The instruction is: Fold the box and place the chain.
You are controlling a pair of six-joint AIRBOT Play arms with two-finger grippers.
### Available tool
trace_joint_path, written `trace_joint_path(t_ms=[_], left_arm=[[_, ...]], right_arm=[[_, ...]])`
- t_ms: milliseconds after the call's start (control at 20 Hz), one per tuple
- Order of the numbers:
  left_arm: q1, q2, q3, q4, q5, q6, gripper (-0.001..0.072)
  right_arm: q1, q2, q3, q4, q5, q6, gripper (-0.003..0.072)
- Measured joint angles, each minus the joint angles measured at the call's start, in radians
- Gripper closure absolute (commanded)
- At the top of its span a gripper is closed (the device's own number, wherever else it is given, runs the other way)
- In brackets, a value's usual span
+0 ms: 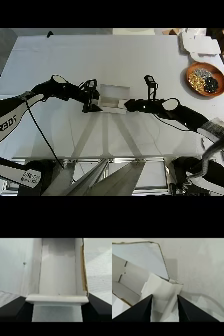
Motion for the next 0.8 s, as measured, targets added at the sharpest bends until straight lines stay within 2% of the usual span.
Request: trace_joint_path(t_ms=[400,800], left_arm=[[0.0,0.0,0.0,0.001,0.0,0.0,0.0365],[0.0,0.0,0.0,0.0,0.001,0.0,0.0365]], right_arm=[[0.004,0.0,0.055,-0.147,0.087,0.192,0.034],[0.051,0.0,0.074,-0.429,0.079,0.466,0.034]])
